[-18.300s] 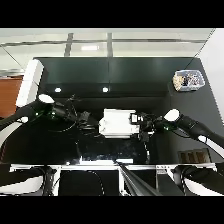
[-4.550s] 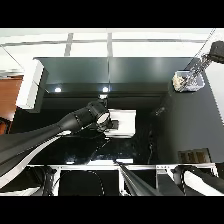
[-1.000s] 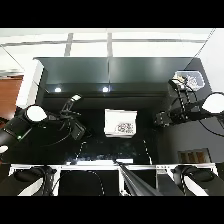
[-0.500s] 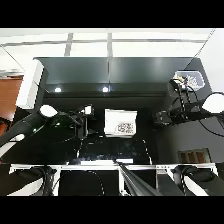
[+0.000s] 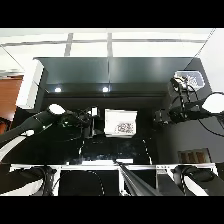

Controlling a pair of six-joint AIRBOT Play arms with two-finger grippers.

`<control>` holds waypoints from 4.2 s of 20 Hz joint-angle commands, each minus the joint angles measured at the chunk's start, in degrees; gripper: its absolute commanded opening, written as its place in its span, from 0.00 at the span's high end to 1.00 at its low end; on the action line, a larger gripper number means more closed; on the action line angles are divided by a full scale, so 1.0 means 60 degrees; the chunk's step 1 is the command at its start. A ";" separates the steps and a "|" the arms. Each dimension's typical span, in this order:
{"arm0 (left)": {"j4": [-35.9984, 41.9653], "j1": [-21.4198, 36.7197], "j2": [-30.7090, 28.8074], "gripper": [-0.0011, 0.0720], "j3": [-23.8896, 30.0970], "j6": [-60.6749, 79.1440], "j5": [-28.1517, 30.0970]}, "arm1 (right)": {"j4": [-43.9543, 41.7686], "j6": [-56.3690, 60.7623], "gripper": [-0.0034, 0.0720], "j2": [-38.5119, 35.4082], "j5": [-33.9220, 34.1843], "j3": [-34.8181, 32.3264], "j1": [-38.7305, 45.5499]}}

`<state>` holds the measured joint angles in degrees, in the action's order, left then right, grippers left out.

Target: Fold the box and place the chain.

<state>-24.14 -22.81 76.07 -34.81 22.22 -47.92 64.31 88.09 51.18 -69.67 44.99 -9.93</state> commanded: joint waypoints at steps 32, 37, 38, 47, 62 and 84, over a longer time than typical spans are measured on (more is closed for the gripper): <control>0.0040 -0.0925 0.0062 0.53 -0.0058 -0.0357 0.0721 | -0.0707 -0.0831 0.04 0.0481 0.2645 0.0004 -0.0098; 0.0036 -0.0925 0.0058 0.53 -0.0058 -0.0357 0.0707 | -0.3493 -0.3530 0.04 0.2495 0.3880 0.0324 -0.0459; 0.0036 -0.0925 0.0058 0.53 -0.0058 -0.0357 0.0703 | -0.3840 -0.4401 0.04 0.2827 0.3734 0.0379 -0.0663; 0.0036 -0.0925 0.0058 0.53 -0.0058 -0.0357 0.0699 | -0.3311 -1.1344 0.04 0.2838 0.0900 0.1257 -0.1104; 0.0036 -0.0925 0.0058 0.53 -0.0058 -0.0353 0.0699 | -0.2871 -1.1511 0.04 0.2856 0.1151 0.0412 -0.2306; 0.0036 -0.0925 0.0058 0.53 -0.0058 -0.0353 0.0699 | -0.2769 -1.1398 0.52 0.2856 0.1432 0.0277 -0.2371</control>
<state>-23.92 -28.34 76.40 -35.11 20.16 -43.81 47.66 19.70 68.31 -61.41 46.70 -24.14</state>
